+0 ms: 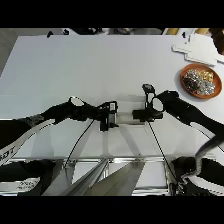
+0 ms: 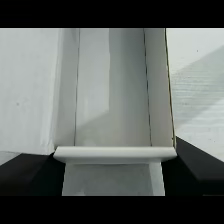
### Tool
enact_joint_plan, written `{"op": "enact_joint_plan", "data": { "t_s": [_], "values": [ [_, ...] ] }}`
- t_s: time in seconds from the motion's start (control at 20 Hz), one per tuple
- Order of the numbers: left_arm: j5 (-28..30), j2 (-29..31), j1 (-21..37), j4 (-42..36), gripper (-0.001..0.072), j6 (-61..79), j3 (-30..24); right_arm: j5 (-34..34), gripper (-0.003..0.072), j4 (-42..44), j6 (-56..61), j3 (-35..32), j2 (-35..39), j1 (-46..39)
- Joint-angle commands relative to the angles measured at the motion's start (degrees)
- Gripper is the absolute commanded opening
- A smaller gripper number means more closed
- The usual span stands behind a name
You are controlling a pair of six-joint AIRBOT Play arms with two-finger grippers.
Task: Fold the box and place the chain.
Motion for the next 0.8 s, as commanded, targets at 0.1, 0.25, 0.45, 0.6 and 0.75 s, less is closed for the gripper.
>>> {"op": "enact_joint_plan", "data": {
  "t_s": [0.1, 0.25, 0.45, 0.6, 0.75],
  "values": [
    [-0.07, 0.00, -0.02, -0.04, 0.0083, -0.20, 0.02, 0.09, 0.0243, -1.55, 0.22, -0.04, -0.04, -0.04],
    [-0.07, 0.00, 0.00, -0.04, 0.0083, -0.20, 0.02, 0.13, 0.0218, -1.73, 0.70, -0.07, -0.26, -0.04],
    [-0.07, 0.00, -0.02, -0.04, 0.0083, -0.20, 0.02, 1.01, 0.0217, -1.70, 1.20, -0.07, -0.46, -0.04],
    [-0.07, 0.00, -0.02, -0.04, 0.0083, -0.20, 0.02, 2.23, 0.0217, -1.62, 2.14, -0.07, -1.68, -0.04],
    [-0.07, 0.00, -0.02, -0.04, 0.0083, -0.20, 0.02, 2.25, 0.0081, -1.68, 2.12, -0.04, -1.77, -0.04]
  ]
}}
